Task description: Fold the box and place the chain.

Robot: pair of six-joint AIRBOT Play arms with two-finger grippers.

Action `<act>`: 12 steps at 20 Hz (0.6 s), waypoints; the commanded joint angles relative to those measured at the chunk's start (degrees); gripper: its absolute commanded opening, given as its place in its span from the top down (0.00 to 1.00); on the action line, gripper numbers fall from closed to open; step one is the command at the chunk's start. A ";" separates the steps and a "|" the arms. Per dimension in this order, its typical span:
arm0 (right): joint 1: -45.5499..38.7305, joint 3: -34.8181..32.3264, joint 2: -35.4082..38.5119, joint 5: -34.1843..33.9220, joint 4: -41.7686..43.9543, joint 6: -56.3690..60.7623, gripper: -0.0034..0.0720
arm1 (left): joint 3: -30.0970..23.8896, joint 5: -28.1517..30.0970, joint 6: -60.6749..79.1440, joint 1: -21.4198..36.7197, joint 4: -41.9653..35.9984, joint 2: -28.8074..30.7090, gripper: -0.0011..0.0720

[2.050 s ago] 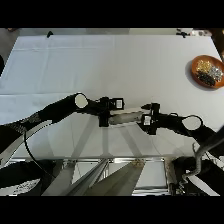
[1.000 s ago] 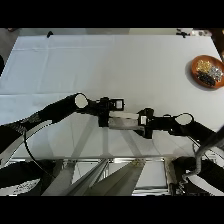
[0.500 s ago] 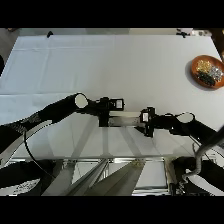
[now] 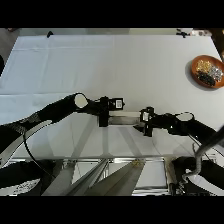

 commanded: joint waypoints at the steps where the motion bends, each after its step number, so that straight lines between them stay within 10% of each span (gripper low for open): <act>1: -0.02 0.02 -1.16 -0.37 0.63 -1.62 0.29 | 0.04 -0.04 -0.02 -0.04 -0.11 -0.04 0.97; 12: -0.02 0.02 -1.14 -1.95 -0.33 -1.25 0.33 | 0.04 -0.04 0.00 -0.04 -0.11 -0.04 0.97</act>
